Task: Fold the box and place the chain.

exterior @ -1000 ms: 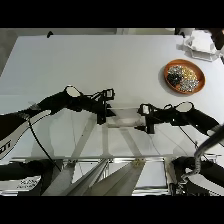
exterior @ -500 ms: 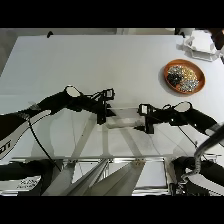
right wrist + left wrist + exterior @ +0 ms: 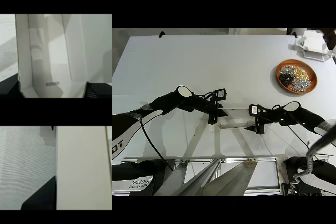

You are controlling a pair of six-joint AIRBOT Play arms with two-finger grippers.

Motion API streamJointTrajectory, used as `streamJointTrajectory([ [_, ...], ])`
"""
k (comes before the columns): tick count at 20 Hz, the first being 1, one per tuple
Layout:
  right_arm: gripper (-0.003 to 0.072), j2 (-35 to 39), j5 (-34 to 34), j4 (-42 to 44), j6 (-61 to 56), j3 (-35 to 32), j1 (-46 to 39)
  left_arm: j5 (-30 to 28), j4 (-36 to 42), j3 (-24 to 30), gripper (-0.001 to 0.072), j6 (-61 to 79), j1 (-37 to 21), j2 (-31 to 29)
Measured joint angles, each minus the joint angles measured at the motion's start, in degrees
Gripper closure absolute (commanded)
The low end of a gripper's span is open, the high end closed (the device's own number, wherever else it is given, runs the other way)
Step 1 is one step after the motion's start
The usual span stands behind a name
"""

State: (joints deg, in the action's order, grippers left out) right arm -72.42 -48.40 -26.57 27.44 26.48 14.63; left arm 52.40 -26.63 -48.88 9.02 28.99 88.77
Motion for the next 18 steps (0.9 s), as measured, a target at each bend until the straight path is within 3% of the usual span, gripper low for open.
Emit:
streamJointTrajectory([
  [3,0.0108,-0.5,-0.1,0.1,0.1,0.1,0.0,0.0,0.0,0.0,0.0697,0.0,0.0,0.0],
  [5,0.0164,-0.7,-0.1,0.1,0.2,0.1,0.0,0.0,0.0,0.0,0.0697,0.0,0.0,0.0],
  [10,0.0165,-1.0,0.3,0.2,1.0,0.1,0.0,0.0,0.0,0.0,0.0697,0.0,0.0,0.0],
  [13,0.0247,-1.2,0.9,0.2,1.4,0.1,0.0,0.0,0.0,0.0,0.0697,0.0,0.0,0.0],
  [18,0.0246,-1.4,1.5,0.1,1.6,0.1,0.0,0.0,0.0,0.0,0.0697,0.0,0.0,0.0],
])
